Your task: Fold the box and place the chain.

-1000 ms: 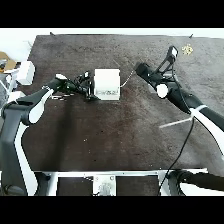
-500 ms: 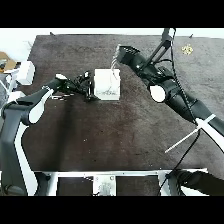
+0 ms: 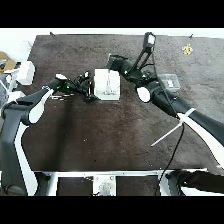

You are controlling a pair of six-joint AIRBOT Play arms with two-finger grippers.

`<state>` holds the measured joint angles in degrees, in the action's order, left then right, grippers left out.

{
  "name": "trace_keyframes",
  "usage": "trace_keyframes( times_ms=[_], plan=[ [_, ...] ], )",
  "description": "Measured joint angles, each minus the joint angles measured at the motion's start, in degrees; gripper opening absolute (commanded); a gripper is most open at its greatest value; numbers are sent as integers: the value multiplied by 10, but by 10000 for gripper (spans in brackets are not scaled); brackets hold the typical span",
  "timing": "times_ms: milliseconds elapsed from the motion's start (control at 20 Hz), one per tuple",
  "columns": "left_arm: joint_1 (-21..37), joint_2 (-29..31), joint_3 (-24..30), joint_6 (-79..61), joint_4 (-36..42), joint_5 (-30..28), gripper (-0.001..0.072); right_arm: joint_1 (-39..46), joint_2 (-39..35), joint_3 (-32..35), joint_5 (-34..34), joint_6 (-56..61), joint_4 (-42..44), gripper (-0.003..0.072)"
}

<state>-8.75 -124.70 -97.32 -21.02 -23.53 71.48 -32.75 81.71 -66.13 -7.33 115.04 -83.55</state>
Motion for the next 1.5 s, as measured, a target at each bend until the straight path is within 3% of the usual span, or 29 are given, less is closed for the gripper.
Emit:
trace_keyframes(
  times_ms=[50,100,150,250,400,550,700,1050,1250,1500],
  plan=[
    [0,0,0,0,0,0,395,0,7,0,13,-2,-4,305],
    [0,0,0,0,0,0,395,0,12,0,29,-8,-9,323],
    [0,0,0,0,0,0,395,1,14,0,47,-17,-13,321],
    [0,0,0,0,0,0,395,7,16,0,83,-40,-18,195],
    [0,0,0,0,0,0,395,36,10,-9,130,-80,-21,216],
    [0,0,0,0,0,0,395,83,18,-59,218,-172,-9,214],
    [0,0,0,0,0,0,395,142,55,-140,318,-330,89,213],
    [0,0,0,0,0,0,395,271,224,-323,571,-679,424,196],
    [0,0,0,0,0,0,395,296,296,-364,621,-767,524,196],
    [0,0,0,0,0,0,395,284,326,-376,642,-855,564,197]
  ],
)
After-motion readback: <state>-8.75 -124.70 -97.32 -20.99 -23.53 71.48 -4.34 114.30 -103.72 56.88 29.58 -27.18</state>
